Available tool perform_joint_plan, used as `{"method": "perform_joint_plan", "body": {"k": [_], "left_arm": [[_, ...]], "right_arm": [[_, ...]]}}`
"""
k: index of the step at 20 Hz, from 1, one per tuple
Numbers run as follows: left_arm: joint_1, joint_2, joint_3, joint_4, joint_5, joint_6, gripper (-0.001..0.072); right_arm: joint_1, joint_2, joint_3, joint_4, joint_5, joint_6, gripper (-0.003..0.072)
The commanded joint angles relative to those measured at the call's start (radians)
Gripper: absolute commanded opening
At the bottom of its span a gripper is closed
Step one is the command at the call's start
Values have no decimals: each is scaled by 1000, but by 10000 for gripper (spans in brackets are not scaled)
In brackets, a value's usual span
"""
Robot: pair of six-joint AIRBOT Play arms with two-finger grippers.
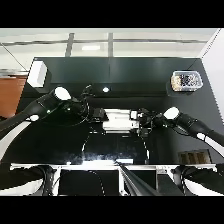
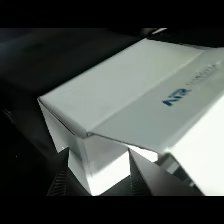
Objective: Fold the box and place the chain.
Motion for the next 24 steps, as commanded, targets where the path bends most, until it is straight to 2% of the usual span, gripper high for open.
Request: {"method": "perform_joint_plan", "body": {"k": [1, 5, 8, 11, 16, 18, 20, 22, 23, 24], "left_arm": [[-66, 0, 4, 118, 87, -142, 443], [-151, 0, 4, 196, 220, -293, 443], [-175, -1, 4, 210, 252, -347, 442], [-215, -2, 32, 381, 206, -499, 442], [-329, -59, 179, 768, 34, -752, 442], [-362, -107, 237, 820, -42, -770, 442], [-367, -142, 261, 813, -98, -793, 442], [-367, -162, 279, 811, -108, -817, 439], [-368, -169, 287, 803, -109, -824, 401], [-368, -174, 294, 790, -109, -824, 397]], "right_arm": [[0, 0, 0, 0, 0, 0, 244], [0, 0, 0, 0, 0, 0, 243], [0, 0, 0, 0, 0, 0, 243], [0, 1, 0, 0, 0, 0, 243], [0, 1, 0, 0, 0, 0, 244], [0, 1, 0, 0, -1, 0, 243], [0, 0, 0, 2, -1, 0, 243], [0, 0, 0, 2, 0, 0, 243], [0, 0, 0, 2, 0, 0, 243], [0, 0, 0, 2, -1, 0, 243]]}}
